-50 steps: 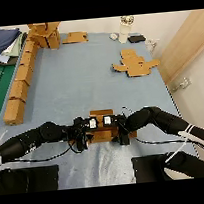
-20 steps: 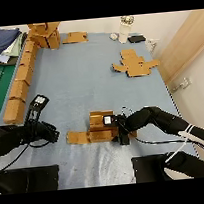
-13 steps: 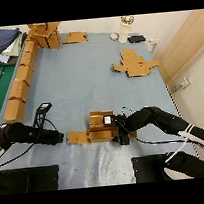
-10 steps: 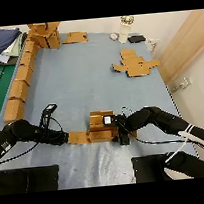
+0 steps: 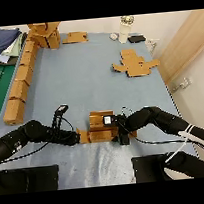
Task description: Fold the box.
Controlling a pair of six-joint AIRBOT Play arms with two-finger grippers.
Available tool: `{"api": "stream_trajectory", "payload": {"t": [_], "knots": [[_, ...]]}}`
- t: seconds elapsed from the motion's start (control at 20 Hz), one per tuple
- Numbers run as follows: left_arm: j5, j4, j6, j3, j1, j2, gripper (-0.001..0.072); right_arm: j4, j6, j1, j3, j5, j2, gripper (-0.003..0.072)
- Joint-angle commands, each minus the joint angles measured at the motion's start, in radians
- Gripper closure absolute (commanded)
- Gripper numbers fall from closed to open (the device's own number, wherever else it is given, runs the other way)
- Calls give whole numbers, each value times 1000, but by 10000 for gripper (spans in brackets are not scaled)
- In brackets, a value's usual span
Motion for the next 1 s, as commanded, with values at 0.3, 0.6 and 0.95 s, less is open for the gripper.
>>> {"api": "stream_trajectory", "payload": {"t": [0.3,0.6,0.95], "knots": [[0,-50,-6,116,-42,-6,697,0,0,0,0,0,0,131],[-60,3,-76,127,29,-16,437,0,0,0,0,0,0,131],[-119,-54,-66,159,37,-17,164,-5,0,0,0,0,0,132]]}}
